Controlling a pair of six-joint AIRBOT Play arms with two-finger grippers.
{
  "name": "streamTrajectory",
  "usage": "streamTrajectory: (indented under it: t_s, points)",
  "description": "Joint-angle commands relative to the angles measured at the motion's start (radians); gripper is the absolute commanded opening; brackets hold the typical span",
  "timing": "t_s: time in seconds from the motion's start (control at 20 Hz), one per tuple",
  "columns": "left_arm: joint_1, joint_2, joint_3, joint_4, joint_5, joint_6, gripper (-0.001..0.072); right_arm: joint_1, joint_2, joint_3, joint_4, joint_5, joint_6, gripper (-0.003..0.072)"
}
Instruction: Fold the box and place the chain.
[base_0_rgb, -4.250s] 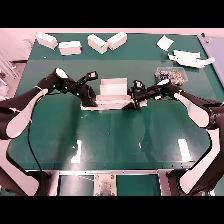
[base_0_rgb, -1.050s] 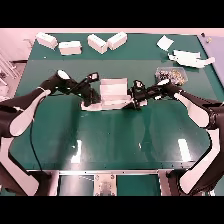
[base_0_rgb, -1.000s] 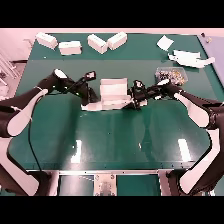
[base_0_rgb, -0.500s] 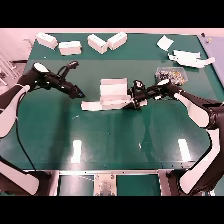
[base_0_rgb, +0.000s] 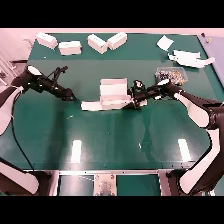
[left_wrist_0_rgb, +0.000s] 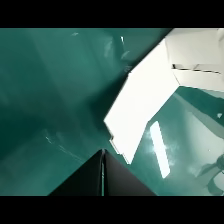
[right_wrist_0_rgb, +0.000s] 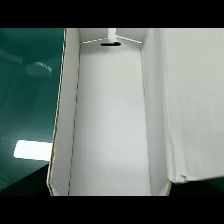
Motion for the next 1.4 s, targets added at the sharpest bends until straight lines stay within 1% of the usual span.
streamTrajectory:
  t_s: [0.0, 0.2, 0.35, 0.45, 0.5, 0.6, 0.65, 0.8, 0.85, 1.0, 1.2, 1.35]
  points:
    - [0.003, -0.025, -0.008, 0.009, 0.005, -0.057, 0.0022, -0.001, 0.0, 0.0, 0.0, 0.0, 0.0, 0.0548]
    - [0.001, -0.089, -0.008, -0.11, -0.054, -0.043, 0.0022, -0.001, 0.0, 0.0, 0.0, 0.0, 0.0, 0.0548]
    - [0.0, -0.119, -0.01, -0.153, -0.089, -0.038, 0.0022, -0.001, 0.0, 0.0, 0.0, 0.0, 0.0, 0.0547]
    - [-0.003, -0.121, -0.039, -0.2, -0.098, -0.02, 0.0022, -0.001, 0.0, 0.0, 0.0, 0.0, 0.0, 0.0547]
    - [-0.006, -0.121, -0.064, -0.2, -0.094, -0.019, 0.0022, -0.001, 0.0, 0.0, 0.0, 0.0, 0.0, 0.0547]
    - [-0.023, -0.121, -0.115, -0.213, -0.062, -0.011, 0.0022, -0.001, 0.0, 0.0, 0.0, 0.0, 0.0, 0.0547]
    - [-0.034, -0.12, -0.12, -0.235, -0.051, 0.005, 0.0022, -0.001, 0.0, 0.0, 0.0, 0.0, 0.0, 0.0547]
    - [-0.086, -0.118, -0.119, -0.395, -0.014, 0.087, 0.0021, -0.001, 0.0, 0.0, 0.0, 0.0, 0.0, 0.0548]
    - [-0.109, -0.117, -0.119, -0.402, 0.006, 0.09, 0.0021, -0.001, 0.0, 0.0, 0.0, 0.0, 0.0, 0.0547]
    - [-0.16, -0.093, -0.117, -0.396, 0.08, 0.105, 0.0022, -0.001, 0.0, 0.0, 0.0, 0.0, 0.0, 0.0547]
    - [-0.165, -0.013, -0.117, -0.361, 0.166, 0.091, 0.0022, -0.001, 0.0, 0.0, 0.0, 0.0, 0.0, 0.0547]
    - [-0.18, 0.01, -0.117, -0.313, 0.219, 0.026, 0.0022, -0.001, 0.0, 0.0, 0.0, 0.0, 0.0, 0.0547]
